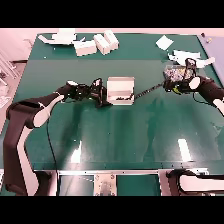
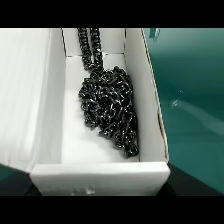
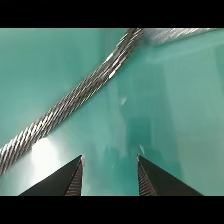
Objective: Fold the box and place the chain.
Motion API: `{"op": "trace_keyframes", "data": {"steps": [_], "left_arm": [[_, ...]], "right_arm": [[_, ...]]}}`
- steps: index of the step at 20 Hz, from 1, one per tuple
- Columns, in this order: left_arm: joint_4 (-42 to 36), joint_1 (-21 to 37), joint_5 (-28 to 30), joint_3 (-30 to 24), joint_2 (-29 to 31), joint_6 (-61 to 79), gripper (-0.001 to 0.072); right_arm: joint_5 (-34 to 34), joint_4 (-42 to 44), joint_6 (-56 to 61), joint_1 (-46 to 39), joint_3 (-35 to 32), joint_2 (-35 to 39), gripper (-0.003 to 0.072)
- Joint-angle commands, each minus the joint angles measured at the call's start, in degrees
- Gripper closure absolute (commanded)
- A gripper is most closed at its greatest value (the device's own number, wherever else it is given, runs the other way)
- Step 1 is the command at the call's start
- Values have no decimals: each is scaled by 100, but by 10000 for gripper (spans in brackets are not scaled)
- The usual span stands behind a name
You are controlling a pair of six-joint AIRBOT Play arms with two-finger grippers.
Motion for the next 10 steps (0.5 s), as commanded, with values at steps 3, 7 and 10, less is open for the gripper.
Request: {"op": "trace_keyframes", "data": {"steps": [3,7,10], "left_arm": [[0,7,2,7,2,2,425],[0,7,2,7,2,2,425],[0,7,2,4,2,0,425]], "right_arm": [[-1325,13,918,-98,-98,-599,270],[-1919,55,1303,-2,-35,-949,273],[-2120,341,1303,9,205,-1207,273]]}}
